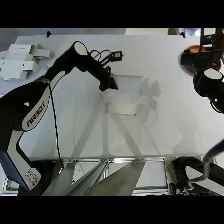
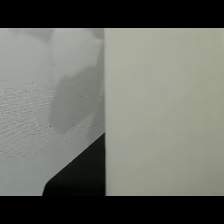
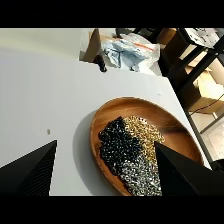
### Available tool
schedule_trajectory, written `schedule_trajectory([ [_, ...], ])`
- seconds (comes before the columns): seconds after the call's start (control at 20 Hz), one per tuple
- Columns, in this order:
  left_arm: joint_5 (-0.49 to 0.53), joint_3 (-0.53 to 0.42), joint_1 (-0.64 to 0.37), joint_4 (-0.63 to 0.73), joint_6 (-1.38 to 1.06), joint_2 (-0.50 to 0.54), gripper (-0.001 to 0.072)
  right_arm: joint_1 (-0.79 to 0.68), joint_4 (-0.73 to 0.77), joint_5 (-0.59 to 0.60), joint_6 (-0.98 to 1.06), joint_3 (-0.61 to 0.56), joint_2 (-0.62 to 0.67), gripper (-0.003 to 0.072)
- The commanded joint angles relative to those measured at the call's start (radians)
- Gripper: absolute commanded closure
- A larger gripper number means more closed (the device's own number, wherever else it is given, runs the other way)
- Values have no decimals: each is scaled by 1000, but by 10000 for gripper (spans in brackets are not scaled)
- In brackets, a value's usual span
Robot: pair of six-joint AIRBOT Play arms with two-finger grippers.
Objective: Fold the box and place the chain.
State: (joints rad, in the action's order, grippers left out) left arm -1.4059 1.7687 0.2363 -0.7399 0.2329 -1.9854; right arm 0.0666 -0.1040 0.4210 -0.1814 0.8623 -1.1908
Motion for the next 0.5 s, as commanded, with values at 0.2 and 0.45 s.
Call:
schedule_trajectory([
  [0.2, 190, 0, 2, 7, -35, -62, 713, 1, 27, 32, -8, 1, 4, 25],
  [0.45, 229, 0, 2, 5, -61, -62, 713, 1, 64, 22, -8, 1, 4, 93],
])
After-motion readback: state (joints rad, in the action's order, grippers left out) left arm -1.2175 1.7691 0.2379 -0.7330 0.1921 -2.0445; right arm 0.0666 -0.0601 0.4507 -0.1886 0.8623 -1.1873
